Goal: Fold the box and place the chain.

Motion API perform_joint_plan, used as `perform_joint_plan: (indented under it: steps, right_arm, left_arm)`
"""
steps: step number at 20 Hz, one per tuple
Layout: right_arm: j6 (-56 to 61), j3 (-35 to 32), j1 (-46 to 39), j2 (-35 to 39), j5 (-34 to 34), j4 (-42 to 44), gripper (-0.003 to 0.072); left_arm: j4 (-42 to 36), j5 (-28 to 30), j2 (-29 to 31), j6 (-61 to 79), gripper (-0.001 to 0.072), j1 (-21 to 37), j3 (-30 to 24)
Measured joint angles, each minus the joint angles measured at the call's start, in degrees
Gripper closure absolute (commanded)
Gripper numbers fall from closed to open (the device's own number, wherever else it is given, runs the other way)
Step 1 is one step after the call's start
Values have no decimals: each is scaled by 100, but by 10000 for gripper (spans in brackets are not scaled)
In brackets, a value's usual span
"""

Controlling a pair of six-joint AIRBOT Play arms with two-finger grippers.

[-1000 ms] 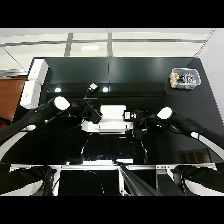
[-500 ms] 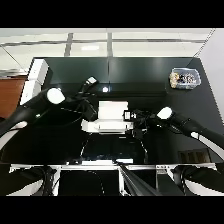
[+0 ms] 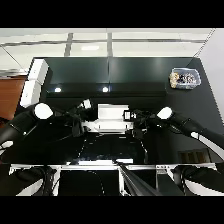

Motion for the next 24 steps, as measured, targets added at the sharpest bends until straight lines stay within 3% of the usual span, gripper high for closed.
perform_joint_plan:
  steps: [8, 9, 10, 12, 20, 21, 24]
  right_arm:
    - [2, 0, 0, 0, 0, 0, 237]
    - [2, 0, 0, 0, 0, 0, 237]
    - [2, 0, 0, 0, 0, 0, 237]
    - [2, 0, 0, 0, 0, -2, 237]
    - [2, 0, 0, 0, 0, -2, 237]
    - [2, 0, 0, 0, 0, -2, 237]
    - [0, 0, 0, 0, 0, -4, 237]
  left_arm:
    - [-332, 186, -682, 1259, 4, -155, 114]
    - [-415, 188, -745, 1344, 37, -166, 122]
    - [-459, 195, -796, 1410, 147, -181, 131]
    - [-553, 232, -866, 1526, 450, -227, 142]
    - [-986, 273, -944, 1620, 496, -396, 149]
    - [-1073, 299, -955, 1617, 552, -417, 149]
    - [-1222, 422, -1027, 1615, 551, -533, 149]
